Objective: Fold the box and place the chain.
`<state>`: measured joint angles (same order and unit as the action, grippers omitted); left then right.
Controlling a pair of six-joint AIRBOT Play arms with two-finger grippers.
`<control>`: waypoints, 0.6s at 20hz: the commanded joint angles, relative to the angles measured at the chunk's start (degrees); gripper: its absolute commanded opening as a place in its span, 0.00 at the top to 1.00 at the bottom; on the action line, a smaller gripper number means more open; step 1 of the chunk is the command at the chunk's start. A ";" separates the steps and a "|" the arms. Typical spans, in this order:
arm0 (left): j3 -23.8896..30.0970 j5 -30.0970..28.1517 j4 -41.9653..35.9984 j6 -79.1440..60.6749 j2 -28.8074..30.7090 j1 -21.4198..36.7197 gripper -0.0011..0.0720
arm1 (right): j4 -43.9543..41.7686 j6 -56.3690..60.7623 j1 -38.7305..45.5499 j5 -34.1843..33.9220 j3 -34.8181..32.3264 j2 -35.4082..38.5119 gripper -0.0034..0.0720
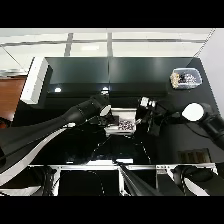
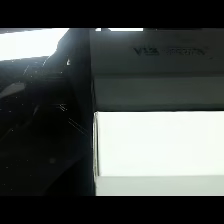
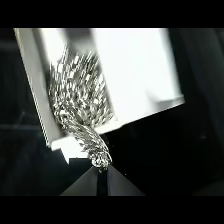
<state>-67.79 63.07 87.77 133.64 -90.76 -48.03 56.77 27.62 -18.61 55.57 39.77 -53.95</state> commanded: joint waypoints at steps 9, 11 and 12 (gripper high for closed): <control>-0.04 -0.02 -0.28 -0.04 -0.02 0.02 0.94 | 3.32 23.52 1.44 -2.25 4.72 -3.23 0.49; -0.04 -0.02 -0.44 -0.04 -0.02 0.02 0.94 | 5.18 26.84 5.70 0.55 4.72 -1.57 0.49; -0.04 0.52 -0.50 -0.07 0.00 0.02 0.94 | 4.02 26.88 7.45 2.56 4.72 -0.98 0.49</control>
<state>-67.79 63.07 87.61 133.60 -90.76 -48.03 57.39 49.30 -15.27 54.70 44.29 -56.10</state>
